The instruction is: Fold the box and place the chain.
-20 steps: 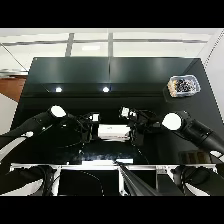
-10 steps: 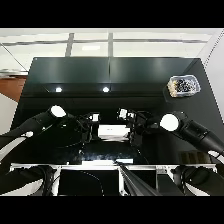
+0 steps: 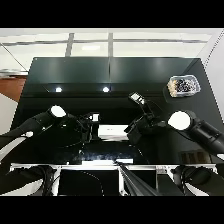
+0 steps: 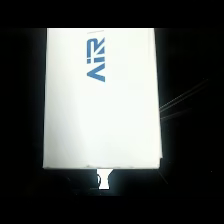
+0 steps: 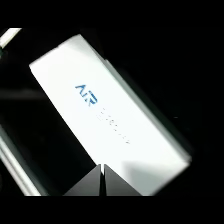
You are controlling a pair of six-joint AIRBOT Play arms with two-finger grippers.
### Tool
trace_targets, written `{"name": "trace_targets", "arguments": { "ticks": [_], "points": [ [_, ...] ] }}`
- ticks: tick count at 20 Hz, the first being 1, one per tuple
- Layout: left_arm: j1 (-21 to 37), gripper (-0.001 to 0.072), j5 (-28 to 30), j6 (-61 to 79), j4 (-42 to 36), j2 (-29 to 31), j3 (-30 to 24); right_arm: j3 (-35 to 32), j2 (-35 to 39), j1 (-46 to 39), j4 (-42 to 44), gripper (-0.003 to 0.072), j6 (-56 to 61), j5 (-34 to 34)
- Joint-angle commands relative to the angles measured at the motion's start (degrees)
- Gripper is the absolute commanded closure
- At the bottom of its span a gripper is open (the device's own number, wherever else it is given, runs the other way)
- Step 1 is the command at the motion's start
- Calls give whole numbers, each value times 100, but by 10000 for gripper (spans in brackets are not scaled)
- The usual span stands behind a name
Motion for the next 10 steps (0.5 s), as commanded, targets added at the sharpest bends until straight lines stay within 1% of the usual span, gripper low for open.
{"name": "trace_targets", "arguments": {
  "ticks": [1,2,3,8,10],
  "points": [
    [-4,248,7,-2,0,-2,-2,-120,-527,-26,1604,658,765,-260],
    [-4,248,7,-2,0,-2,-2,-120,-708,-26,1834,658,765,-343],
    [-4,248,7,-2,0,-2,-2,-120,-863,-28,1891,658,769,-398],
    [-4,248,9,-2,0,-2,-2,-122,-1486,-26,1753,657,898,-352],
    [-4,248,7,-2,0,-2,-2,-122,-1582,-28,1690,657,896,-365]
  ]
}}
